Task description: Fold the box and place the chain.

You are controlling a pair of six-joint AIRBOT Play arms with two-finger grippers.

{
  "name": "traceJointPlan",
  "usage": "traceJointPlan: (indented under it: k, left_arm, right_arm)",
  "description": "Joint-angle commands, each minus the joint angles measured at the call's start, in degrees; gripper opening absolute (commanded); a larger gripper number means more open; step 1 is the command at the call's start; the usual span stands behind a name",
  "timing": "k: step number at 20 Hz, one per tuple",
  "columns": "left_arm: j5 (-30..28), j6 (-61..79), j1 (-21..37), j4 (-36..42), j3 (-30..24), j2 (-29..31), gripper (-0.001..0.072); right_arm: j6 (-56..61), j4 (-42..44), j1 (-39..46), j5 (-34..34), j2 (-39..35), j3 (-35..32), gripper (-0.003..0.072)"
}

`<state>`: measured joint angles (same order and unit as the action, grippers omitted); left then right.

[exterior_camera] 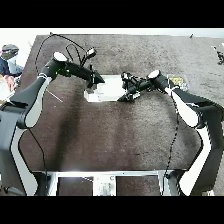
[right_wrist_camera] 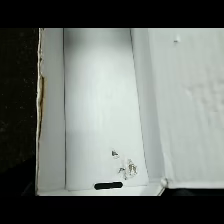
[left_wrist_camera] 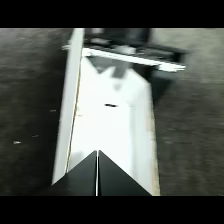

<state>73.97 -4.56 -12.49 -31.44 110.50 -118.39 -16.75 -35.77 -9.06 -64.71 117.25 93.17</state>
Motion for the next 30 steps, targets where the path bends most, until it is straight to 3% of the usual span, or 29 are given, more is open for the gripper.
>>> traceJointPlan:
  k: [1, 11, 18, 23, 25, 28, 30]
  left_arm:
    - [-5.79, 0.07, -0.46, -1.18, 0.02, -0.61, 0.0011]
    - [-6.86, 0.07, -0.68, -1.18, 0.02, -5.42, 0.0011]
    - [-6.91, 0.15, -0.61, 0.59, 0.48, -5.11, 0.0011]
    - [-5.40, 0.15, -0.17, 0.04, 2.40, -1.22, 0.0011]
    - [-2.36, 0.13, 0.48, -2.69, 2.58, 1.09, 0.0010]
    - [3.56, -1.22, 1.38, -16.04, 2.82, 4.37, 0.0010]
    - [7.93, -3.63, 1.36, -20.65, 2.62, 4.24, 0.0010]
  right_arm:
    - [0.02, 0.02, -0.02, 0.02, 0.04, 0.02, 0.0613]
    - [0.02, 0.02, -0.02, 0.00, 0.04, 0.02, 0.0613]
    - [0.02, 0.02, -0.02, 0.00, 0.04, 0.02, 0.0613]
    - [0.00, 0.02, -0.02, 0.00, 0.04, 0.02, 0.0613]
    - [0.02, 0.02, -0.02, 0.00, 0.04, 0.02, 0.0613]
    - [0.02, 0.02, -0.02, 0.00, 0.04, 0.02, 0.0613]
    - [0.00, 0.02, -0.02, -0.02, 0.04, 0.02, 0.0613]
